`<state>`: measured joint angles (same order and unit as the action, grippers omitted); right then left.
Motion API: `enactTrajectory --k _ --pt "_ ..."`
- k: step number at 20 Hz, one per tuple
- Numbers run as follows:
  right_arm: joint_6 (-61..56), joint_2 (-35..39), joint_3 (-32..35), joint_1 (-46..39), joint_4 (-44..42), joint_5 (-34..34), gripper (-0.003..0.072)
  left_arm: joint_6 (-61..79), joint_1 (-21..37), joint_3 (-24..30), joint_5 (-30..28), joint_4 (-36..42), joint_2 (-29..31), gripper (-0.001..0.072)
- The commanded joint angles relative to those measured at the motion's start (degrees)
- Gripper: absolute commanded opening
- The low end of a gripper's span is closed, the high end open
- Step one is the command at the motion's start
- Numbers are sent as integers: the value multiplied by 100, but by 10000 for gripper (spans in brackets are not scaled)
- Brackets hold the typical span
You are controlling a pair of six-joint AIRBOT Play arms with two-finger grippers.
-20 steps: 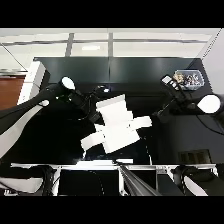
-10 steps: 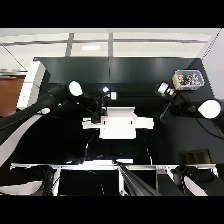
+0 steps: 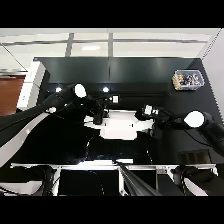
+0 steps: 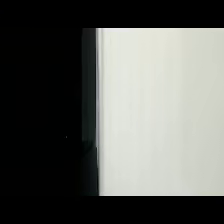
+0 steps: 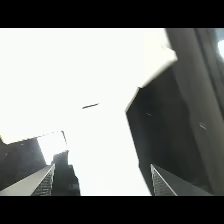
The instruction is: Fold the box and place the chain.
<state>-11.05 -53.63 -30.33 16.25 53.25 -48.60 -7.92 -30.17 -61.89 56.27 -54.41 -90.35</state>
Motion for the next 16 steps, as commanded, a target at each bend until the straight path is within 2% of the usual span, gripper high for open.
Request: enactTrajectory --k 1,5,13,16 --pt "538 -376 72 247 -232 -66 706 -205 -4 -9 278 -61 -22 30" --pt "586 -695 76 693 -216 -63 706 -221 -4 -13 273 -61 -22 30" --pt "697 -903 76 721 -667 44 706 -221 -4 -13 273 -59 -22 30" --pt "682 -903 76 721 -1279 -26 706 -238 -4 -13 278 -57 -22 30"
